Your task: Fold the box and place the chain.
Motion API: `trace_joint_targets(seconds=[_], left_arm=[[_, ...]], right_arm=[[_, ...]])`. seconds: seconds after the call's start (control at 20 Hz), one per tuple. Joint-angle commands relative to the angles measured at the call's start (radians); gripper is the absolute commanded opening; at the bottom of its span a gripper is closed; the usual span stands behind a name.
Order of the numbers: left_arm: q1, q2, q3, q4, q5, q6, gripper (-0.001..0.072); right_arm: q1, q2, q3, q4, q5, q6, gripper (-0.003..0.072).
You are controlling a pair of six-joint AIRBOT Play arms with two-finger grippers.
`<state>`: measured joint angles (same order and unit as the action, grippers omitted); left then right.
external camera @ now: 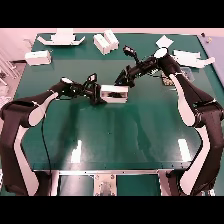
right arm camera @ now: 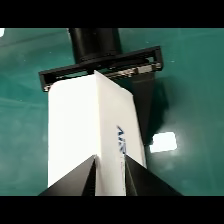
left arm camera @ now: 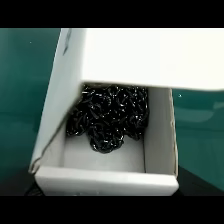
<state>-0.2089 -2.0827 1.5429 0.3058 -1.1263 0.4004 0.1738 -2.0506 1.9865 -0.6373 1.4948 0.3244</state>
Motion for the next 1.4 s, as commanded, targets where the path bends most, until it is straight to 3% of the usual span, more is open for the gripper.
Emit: trace_joint_targets(seconds=[0.0, 1.35], left_arm=[[0.001, 0.001, 0.001, 0.0, 0.0, 0.0, 0.0632], [0.001, 0.001, 0.001, 0.0, -0.004, 0.0, 0.0633]], right_arm=[[0.0, 0.0, 0.001, -0.004, 0.046, 0.022, 0.0209], [0.011, 0.004, 0.0, -0.045, -0.014, 0.031, 0.0208]])
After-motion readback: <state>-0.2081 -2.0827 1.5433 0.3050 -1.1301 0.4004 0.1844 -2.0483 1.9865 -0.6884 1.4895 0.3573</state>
